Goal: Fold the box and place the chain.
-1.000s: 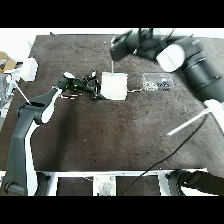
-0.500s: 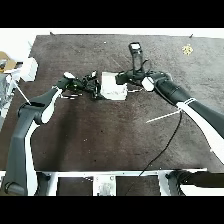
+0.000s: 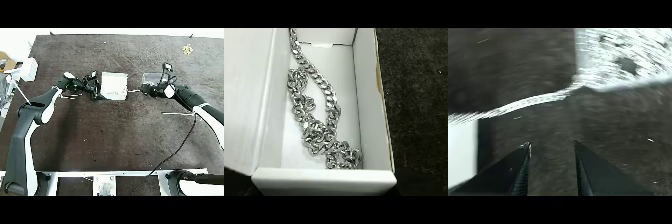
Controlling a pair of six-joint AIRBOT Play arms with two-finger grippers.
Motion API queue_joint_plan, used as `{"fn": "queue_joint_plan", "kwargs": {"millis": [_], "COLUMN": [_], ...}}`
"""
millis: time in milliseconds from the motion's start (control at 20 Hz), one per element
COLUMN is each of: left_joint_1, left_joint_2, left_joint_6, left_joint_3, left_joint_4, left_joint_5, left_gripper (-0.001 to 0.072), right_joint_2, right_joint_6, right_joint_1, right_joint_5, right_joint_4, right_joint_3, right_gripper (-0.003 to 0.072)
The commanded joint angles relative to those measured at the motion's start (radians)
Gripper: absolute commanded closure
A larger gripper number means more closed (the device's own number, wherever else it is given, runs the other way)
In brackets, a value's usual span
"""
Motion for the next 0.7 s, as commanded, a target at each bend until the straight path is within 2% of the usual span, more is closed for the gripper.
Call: {"fn": "queue_joint_plan", "kwargs": {"millis": [0,150,350,450,500,650], "left_joint_1": [0.000,0.000,0.000,0.000,0.000,0.000], "left_joint_2": [0.001,0.001,0.001,0.001,0.001,0.001], "left_joint_6": [0.000,0.000,0.000,0.000,0.000,0.000], "left_joint_3": [0.000,0.000,0.000,0.000,0.000,0.000], "left_joint_4": [0.000,0.000,0.000,0.000,0.000,0.000], "left_joint_5": [0.000,0.000,0.000,0.000,0.000,0.000], "left_gripper": [0.0506,0.0506,0.0506,0.0506,0.0506,0.0506], "right_joint_2": [-0.074,-0.150,-0.218,-0.232,-0.224,-0.141], "right_joint_6": [0.027,0.028,0.028,0.028,0.027,0.027], "right_joint_1": [-0.031,-0.015,0.012,0.014,0.016,0.040], "right_joint_5": [-0.201,-0.275,-0.297,-0.273,-0.264,-0.237], "right_joint_4": [0.141,0.185,0.227,0.244,0.241,0.187], "right_joint_3": [-0.032,0.018,0.088,0.093,0.092,0.087], "right_gripper": [0.0370,0.0370,0.0373,0.0619,0.0679,0.0680]}}
